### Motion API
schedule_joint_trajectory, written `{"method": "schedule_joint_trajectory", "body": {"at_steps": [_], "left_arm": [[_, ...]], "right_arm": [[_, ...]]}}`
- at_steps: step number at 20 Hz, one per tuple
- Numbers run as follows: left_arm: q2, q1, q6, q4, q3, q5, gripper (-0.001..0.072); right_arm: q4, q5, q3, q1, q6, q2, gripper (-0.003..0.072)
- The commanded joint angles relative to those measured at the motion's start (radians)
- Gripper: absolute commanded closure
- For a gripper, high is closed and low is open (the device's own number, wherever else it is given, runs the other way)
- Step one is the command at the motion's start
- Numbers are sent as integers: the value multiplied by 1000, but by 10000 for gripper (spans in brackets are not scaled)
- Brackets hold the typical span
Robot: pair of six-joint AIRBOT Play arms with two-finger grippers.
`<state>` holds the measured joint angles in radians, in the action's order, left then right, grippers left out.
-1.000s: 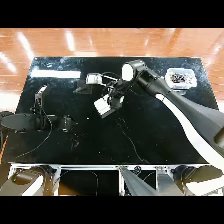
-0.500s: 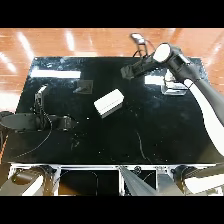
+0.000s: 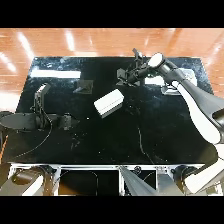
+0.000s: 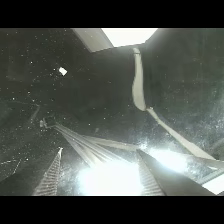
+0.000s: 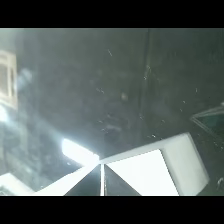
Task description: Fold the box and place the chain.
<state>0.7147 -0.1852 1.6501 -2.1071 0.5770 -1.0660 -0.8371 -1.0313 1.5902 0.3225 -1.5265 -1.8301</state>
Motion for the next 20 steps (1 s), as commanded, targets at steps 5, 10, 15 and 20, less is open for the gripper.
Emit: {"method": "schedule_joint_trajectory", "body": {"at_steps": [5,10,15,20], "left_arm": [[0,1,0,-1,0,6,144],[0,1,0,-2,0,5,143],[0,1,0,-4,0,5,144],[0,1,0,-4,0,5,144]], "right_arm": [[46,-144,0,-6,80,-39,649],[-35,-235,0,-10,78,-39,649],[-78,-323,-27,-8,68,-39,649],[-81,-364,-34,9,68,-29,649]]}}
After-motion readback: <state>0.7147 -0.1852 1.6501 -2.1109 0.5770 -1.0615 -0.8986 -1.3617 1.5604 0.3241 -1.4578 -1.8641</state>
